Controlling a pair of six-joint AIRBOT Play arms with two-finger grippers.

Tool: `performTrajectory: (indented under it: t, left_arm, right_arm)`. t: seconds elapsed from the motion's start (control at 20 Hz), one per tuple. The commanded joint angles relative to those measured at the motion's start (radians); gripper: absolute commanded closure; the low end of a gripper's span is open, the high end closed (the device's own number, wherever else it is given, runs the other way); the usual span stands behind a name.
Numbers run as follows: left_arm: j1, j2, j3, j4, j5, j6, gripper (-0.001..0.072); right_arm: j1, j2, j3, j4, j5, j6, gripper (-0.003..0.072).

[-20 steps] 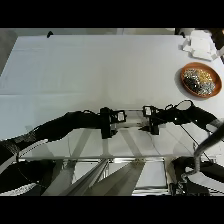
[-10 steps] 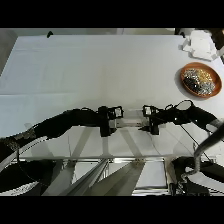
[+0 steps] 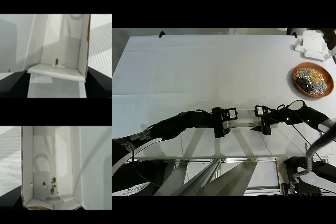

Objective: Fold the box and place the chain.

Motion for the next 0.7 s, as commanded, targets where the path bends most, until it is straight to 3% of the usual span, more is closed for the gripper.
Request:
performTrajectory:
  t: [0.0,0.2,0.4,0.65]
  left_arm:
    - [0.035,0.000,0.001,-0.064,0.084,0.000,0.0007]
    - [0.159,0.012,0.001,-0.101,0.262,0.000,0.0009]
    - [0.290,0.012,0.001,-0.040,0.308,0.000,0.0041]
    - [0.242,0.016,0.001,-0.061,0.275,0.000,0.0006]
  right_arm:
    - [0.001,0.000,0.000,0.000,0.000,0.000,0.0249]
    - [0.001,0.000,0.000,0.000,0.000,0.000,0.0249]
    - [0.001,0.000,0.000,0.000,0.000,0.000,0.0249]
    - [0.001,0.000,0.000,0.000,0.000,0.000,0.0249]
